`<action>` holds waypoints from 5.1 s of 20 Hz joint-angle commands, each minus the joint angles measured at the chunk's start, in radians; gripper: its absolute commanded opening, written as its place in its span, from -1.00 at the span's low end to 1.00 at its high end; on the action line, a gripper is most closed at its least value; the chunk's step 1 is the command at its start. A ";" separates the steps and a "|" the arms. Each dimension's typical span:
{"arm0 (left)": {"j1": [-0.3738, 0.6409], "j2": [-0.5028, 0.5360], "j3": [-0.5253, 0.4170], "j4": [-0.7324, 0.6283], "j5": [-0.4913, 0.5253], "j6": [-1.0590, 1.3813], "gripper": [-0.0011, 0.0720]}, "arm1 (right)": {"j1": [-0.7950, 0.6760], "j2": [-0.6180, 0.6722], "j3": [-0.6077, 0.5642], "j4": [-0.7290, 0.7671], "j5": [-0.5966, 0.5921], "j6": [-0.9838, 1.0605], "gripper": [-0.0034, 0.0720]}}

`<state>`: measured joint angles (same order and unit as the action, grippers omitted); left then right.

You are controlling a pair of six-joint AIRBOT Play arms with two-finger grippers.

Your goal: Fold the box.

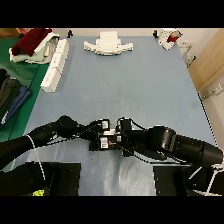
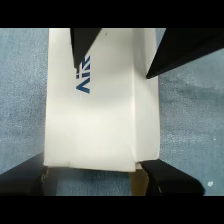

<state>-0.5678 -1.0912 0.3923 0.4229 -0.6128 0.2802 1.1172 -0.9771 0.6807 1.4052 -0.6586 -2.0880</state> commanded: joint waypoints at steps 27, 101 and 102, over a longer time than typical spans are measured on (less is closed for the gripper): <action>0.000 0.000 0.000 0.000 0.002 -0.001 0.41 | 0.025 -0.023 0.011 -0.029 0.006 0.090 -0.49; 0.000 0.000 0.000 0.000 0.002 -0.001 0.41 | -0.071 0.202 -0.478 0.341 0.689 0.632 -0.86; 0.000 0.000 0.000 0.000 0.002 -0.001 0.41 | -0.071 0.226 -0.473 0.331 0.689 0.629 -0.86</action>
<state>-0.5678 -1.0912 0.3920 0.4225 -0.6117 0.2794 1.0470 -0.7971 0.1940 1.7622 -0.0044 -1.4551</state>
